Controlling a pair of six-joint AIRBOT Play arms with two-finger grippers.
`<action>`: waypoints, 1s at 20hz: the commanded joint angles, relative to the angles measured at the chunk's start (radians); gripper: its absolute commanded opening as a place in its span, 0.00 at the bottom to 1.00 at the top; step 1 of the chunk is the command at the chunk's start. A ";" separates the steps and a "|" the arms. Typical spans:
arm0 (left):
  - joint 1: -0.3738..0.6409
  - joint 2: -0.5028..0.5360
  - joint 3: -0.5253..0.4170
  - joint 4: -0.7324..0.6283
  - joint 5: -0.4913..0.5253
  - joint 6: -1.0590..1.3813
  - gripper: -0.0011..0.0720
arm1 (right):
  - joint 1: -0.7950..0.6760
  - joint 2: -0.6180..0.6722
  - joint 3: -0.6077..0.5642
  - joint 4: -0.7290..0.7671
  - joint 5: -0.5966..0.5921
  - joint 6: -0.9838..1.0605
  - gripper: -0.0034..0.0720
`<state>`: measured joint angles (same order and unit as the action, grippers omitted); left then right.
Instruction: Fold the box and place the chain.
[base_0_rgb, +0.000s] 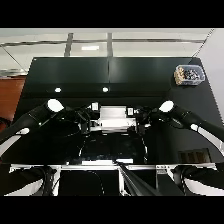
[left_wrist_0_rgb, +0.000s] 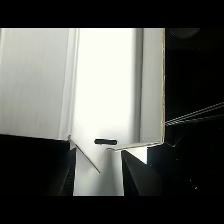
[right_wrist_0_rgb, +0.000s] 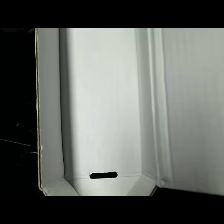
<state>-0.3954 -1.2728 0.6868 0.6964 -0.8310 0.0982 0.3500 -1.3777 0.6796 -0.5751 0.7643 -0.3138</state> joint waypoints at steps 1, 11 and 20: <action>-0.001 -0.001 0.000 -0.007 -0.037 -0.002 0.47 | 0.001 0.000 0.000 0.002 -0.002 0.003 0.38; 0.006 -0.002 0.002 0.071 0.008 -0.038 0.47 | 0.001 0.000 0.000 0.002 -0.002 0.003 0.38; 0.006 -0.019 0.002 0.031 -0.013 -0.049 0.47 | 0.001 0.000 0.000 0.002 -0.002 0.003 0.38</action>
<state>-0.3893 -1.2888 0.6884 0.7559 -0.8452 0.0509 0.3500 -1.3777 0.6796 -0.5716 0.7586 -0.3099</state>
